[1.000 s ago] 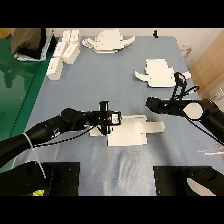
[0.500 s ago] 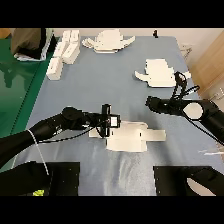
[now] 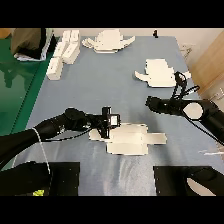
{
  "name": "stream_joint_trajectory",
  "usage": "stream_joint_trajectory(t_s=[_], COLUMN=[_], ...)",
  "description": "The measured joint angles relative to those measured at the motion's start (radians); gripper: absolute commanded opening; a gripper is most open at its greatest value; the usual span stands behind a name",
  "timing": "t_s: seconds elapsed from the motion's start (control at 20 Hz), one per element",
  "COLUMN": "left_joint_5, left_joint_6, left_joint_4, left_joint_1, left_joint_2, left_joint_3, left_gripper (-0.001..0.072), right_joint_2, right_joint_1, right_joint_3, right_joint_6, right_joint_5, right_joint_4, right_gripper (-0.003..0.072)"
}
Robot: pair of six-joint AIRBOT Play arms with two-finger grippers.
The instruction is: Fold the box.
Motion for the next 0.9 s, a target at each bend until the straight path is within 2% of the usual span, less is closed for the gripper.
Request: stream_joint_trajectory(t_s=[0.5,0.9], left_joint_5=[-0.115,-0.142], left_joint_6=[-0.159,-0.354], left_joint_4=[0.031,0.111], left_joint_1=[-0.001,-0.024], left_joint_2=[0.012,0.022], left_joint_3=[-0.006,-0.007], left_gripper=[0.0017,0.0017], right_joint_2=[0.0,0.0], right_joint_1=[0.002,0.002], right_joint_3=[0.0,0.0], right_joint_6=[-0.003,-0.014], right_joint_5=[0.0,0.0], right_joint_4=[0.0,0.0], right_gripper=[0.0002,0.0001])
